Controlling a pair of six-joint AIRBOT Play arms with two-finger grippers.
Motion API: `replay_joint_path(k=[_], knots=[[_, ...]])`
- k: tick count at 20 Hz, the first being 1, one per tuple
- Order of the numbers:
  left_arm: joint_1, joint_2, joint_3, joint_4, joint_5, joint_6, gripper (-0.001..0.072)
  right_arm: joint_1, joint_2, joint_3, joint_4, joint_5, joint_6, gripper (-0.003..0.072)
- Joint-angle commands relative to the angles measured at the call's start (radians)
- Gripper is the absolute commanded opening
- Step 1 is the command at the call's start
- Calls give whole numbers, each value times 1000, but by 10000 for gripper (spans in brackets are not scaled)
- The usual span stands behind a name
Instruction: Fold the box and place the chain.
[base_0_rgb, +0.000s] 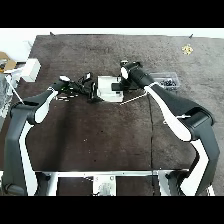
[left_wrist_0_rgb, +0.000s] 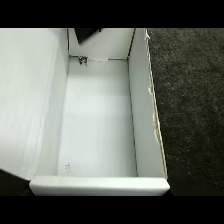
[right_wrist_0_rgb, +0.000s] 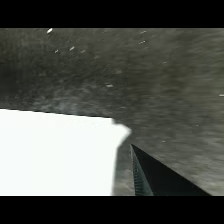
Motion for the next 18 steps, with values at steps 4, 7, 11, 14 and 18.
replay_joint_path(k=[4, 7, 11, 14, 18], knots=[[1, -1, 1, 0, 0, 0, 401, -37, 146, 1, -4, 19, -233, 395], [1, -1, 1, 0, 0, 0, 401, -112, 233, 1, -51, 21, -314, 205], [1, -1, 1, 0, 0, 0, 402, -280, 261, 0, -60, 22, -365, 199], [1, -1, 1, 0, 0, 0, 401, -404, 211, 0, -41, 29, -381, 198], [1, -1, 1, 0, 0, 0, 401, -495, 130, 0, 59, 27, -443, 198]])
